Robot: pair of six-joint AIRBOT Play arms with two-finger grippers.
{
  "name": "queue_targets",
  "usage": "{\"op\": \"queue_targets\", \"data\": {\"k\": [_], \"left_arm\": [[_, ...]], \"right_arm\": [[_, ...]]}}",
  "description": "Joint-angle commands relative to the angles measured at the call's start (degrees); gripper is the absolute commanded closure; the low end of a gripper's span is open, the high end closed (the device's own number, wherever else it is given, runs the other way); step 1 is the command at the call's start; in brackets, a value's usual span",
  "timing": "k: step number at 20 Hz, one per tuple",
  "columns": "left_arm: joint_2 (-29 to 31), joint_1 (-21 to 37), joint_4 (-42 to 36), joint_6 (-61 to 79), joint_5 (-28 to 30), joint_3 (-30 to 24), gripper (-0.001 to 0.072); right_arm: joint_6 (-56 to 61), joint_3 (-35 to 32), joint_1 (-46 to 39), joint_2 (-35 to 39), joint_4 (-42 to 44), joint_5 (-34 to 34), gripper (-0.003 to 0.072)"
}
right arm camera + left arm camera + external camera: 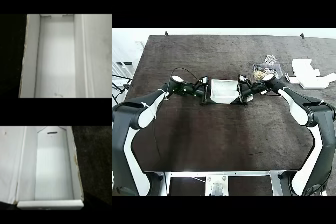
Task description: Fold the box and place the chain.
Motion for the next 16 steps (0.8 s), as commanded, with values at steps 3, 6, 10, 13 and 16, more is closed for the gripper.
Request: {"op": "queue_targets", "data": {"k": [3, 6, 10, 13, 16], "left_arm": [[-0.94, -0.81, -0.42, -0.31, 2.03, 0.07, -0.0009], [-1.03, -0.63, -0.13, -0.26, 2.78, 0.07, -0.0008], [-1.03, -0.66, -0.85, -0.09, 2.54, 0.09, 0.001], [-1.03, -0.63, -0.96, -0.09, 2.54, 0.09, 0.001], [-1.03, -0.63, -0.94, -0.09, 2.54, 0.09, 0.0314]], "right_arm": [[0.02, -0.02, 0.04, 0.0, 0.02, 0.0, 0.0093], [0.02, -0.02, 0.07, 0.0, 0.02, 0.0, 0.0093], [0.02, -0.02, 0.04, 0.0, 0.0, 0.02, 0.0093], [0.02, -0.02, 0.04, 0.0, 0.02, 0.0, 0.0093], [0.02, -0.02, 0.07, 0.0, 0.02, 0.0, 0.0093]]}}
